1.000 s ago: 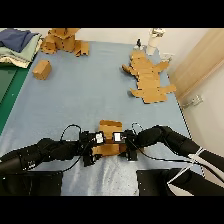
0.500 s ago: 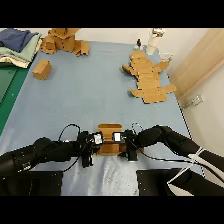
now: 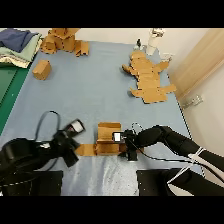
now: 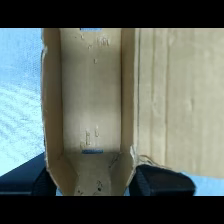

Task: Fold the box.

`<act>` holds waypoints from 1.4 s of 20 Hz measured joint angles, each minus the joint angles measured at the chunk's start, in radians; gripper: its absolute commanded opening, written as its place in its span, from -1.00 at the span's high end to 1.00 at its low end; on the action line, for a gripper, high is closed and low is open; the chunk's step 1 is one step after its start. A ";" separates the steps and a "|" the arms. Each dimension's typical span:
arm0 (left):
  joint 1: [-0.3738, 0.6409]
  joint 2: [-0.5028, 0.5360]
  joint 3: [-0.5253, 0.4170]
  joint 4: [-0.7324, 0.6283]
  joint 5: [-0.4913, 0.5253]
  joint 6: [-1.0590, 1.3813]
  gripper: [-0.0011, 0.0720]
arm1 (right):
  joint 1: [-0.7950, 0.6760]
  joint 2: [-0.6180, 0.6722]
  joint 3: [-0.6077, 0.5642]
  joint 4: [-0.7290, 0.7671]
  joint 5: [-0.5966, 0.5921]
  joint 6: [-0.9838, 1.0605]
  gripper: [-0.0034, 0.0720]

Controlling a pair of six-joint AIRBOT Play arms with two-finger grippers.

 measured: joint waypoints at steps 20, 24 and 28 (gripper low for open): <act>0.417 -0.334 -0.005 -0.581 0.072 -0.191 0.94 | 0.000 0.000 0.000 0.000 -0.001 0.000 -0.43; 0.385 -0.378 -0.006 -0.621 0.032 -0.186 0.94 | 0.000 0.000 0.000 0.000 -0.001 0.000 -0.43; 0.378 -0.406 -0.005 -0.703 -0.016 -0.152 0.94 | 0.000 0.000 0.000 -0.001 -0.001 -0.001 -0.43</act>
